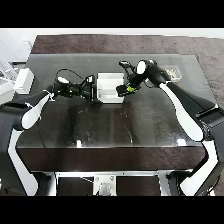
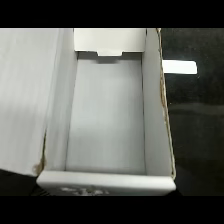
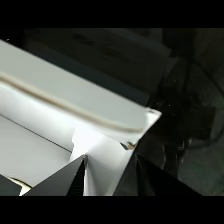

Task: Fold the box and place the chain.

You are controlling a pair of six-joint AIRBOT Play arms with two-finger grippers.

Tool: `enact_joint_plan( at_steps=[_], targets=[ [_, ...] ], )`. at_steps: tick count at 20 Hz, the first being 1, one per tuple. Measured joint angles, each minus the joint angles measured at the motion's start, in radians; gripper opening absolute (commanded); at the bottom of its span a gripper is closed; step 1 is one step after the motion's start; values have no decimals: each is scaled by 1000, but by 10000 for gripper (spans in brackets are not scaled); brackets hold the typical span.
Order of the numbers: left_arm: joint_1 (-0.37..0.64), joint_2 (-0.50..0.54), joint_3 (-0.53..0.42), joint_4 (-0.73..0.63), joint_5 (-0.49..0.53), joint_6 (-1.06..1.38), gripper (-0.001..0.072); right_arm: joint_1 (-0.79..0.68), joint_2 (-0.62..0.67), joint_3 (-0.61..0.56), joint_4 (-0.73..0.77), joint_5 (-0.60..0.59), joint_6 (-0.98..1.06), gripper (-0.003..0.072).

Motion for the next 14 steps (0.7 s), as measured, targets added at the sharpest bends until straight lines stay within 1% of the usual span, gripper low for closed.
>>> enact_joint_plan(
  at_steps=[4, 7, 9, 13, 14],
  targets=[
    [0, 0, 0, 0, 0, 0, 448, 17, -8, 7, -72, -1, 117, 364],
    [0, 0, 0, 0, -1, 0, 448, 27, -18, 14, -97, -1, 181, 363],
    [0, 0, 0, 0, -1, 0, 448, 37, -28, 26, -108, -1, 212, 344],
    [0, 0, 0, 0, -2, 0, 448, 60, -46, 56, -150, 23, 256, 340],
    [0, 0, 0, 0, -2, 0, 448, 63, -48, 61, -161, 29, 266, 318]
  ],
)
